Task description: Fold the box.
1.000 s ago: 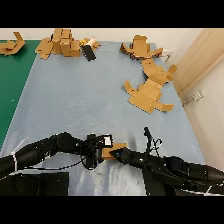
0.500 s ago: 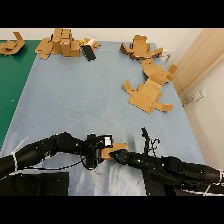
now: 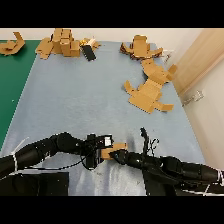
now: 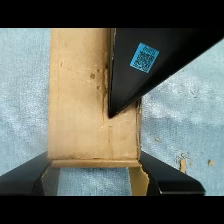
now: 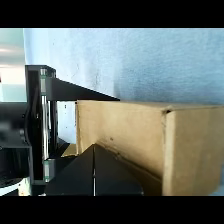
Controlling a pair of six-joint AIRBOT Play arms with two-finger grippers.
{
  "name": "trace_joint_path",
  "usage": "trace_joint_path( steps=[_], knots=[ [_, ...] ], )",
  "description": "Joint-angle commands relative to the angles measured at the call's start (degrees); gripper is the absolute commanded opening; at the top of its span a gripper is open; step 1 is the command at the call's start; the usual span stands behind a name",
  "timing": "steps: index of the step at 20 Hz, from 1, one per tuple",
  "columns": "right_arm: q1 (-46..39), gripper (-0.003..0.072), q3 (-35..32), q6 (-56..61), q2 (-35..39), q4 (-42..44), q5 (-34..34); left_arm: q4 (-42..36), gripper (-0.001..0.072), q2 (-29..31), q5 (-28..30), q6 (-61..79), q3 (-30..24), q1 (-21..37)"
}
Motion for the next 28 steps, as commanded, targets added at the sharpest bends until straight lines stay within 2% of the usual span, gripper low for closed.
trace_joint_path(
  steps=[1,4,6,7,10,12,18,28],
  knots=[
    [0.02,0.0001,-0.02,0.0,-0.2,-0.35,0.44,-0.07,0.0472,0.02,0.02,-0.04,0.02,-0.02],
    [0.02,0.0001,0.96,0.0,2.45,-4.48,3.69,-0.07,0.0472,0.02,0.0,-0.04,0.02,-0.02],
    [-0.15,0.0002,1.97,-0.04,8.2,-7.37,2.23,-0.07,0.0473,0.02,0.0,-0.04,0.02,-0.02],
    [-0.81,0.0001,1.99,-0.26,11.3,-8.13,-0.63,-0.07,0.0472,0.02,0.02,-0.04,0.02,-0.02],
    [-6.84,0.0002,2.01,-2.84,19.54,-11.1,-18.97,-0.07,0.0472,0.02,0.0,-0.04,0.02,-0.02],
    [-11.63,0.0002,2.01,-2.84,23.5,-14.27,-24.44,-0.07,0.0472,0.02,0.02,-0.04,0.02,-0.02],
    [-22.16,0.0002,2.8,-2.8,28.39,-15.28,-25.2,-0.09,0.0471,0.02,0.42,-0.02,0.02,-0.07],
    [-22.4,0.0003,3.3,-2.8,28.24,-16.26,-25.64,-0.13,0.0471,0.15,1.53,-1.7,0.55,-0.02]
  ],
)
